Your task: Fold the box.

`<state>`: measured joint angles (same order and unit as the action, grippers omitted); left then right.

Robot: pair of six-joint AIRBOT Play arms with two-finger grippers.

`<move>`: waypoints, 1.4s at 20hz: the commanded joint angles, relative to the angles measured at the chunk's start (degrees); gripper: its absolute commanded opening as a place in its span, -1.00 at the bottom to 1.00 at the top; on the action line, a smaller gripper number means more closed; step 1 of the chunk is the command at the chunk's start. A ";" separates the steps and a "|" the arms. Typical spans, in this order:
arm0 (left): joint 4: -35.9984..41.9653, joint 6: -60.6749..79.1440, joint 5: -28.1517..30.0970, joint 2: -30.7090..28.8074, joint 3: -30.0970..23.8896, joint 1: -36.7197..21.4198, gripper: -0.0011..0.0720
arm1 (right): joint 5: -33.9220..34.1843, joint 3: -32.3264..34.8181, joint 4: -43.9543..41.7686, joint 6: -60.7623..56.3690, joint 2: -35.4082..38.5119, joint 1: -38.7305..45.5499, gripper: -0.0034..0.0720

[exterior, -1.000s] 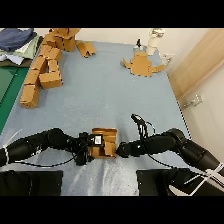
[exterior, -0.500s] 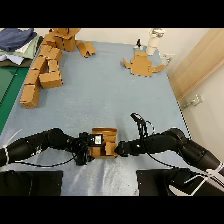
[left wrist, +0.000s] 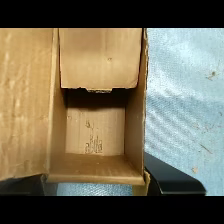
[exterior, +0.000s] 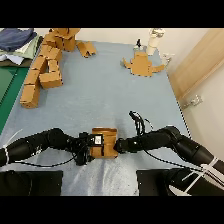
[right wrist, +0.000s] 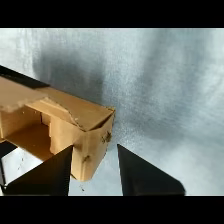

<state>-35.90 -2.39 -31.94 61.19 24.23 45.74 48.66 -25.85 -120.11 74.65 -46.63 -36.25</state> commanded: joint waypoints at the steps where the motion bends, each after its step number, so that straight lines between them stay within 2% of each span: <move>1: -0.02 0.04 0.00 -0.04 0.00 -0.02 0.45 | -1.01 -2.34 0.76 -0.07 -3.48 -0.96 0.08; 4: -0.02 0.04 0.02 -0.04 0.00 -0.02 0.45 | 1.49 -5.99 5.05 -6.14 -7.63 -4.26 0.05; 7: -0.02 0.04 0.00 -0.04 0.00 -0.02 0.45 | 9.07 -10.45 17.70 -17.29 -12.11 -8.94 0.04; 9: -0.02 0.04 0.00 -0.04 0.00 -0.02 0.45 | 13.05 -13.44 23.10 -21.57 -14.05 -11.47 0.04; 16: -0.02 0.04 0.00 -0.04 0.00 -0.02 0.45 | 16.46 -21.77 24.46 -26.95 -20.92 -15.91 -0.03; 21: -0.02 0.04 0.00 -0.04 0.00 -0.02 0.45 | 19.23 -24.72 24.48 -32.15 -25.88 -19.19 -0.04; 24: -0.02 0.04 0.00 -0.04 0.00 -0.02 0.45 | 19.50 -24.92 24.55 -33.68 -26.86 -20.35 -0.39; 26: -0.02 0.04 0.00 -0.04 0.00 -0.02 0.45 | 19.43 -24.92 24.85 -33.66 -26.86 -20.50 -0.90; 28: -0.02 0.04 0.00 -0.04 0.00 -0.02 0.45 | 19.37 -24.92 25.33 -33.70 -26.86 -20.68 -0.91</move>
<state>-35.90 -2.52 -32.12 61.17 24.23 45.71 68.55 -50.57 -94.72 41.45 -73.08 -56.38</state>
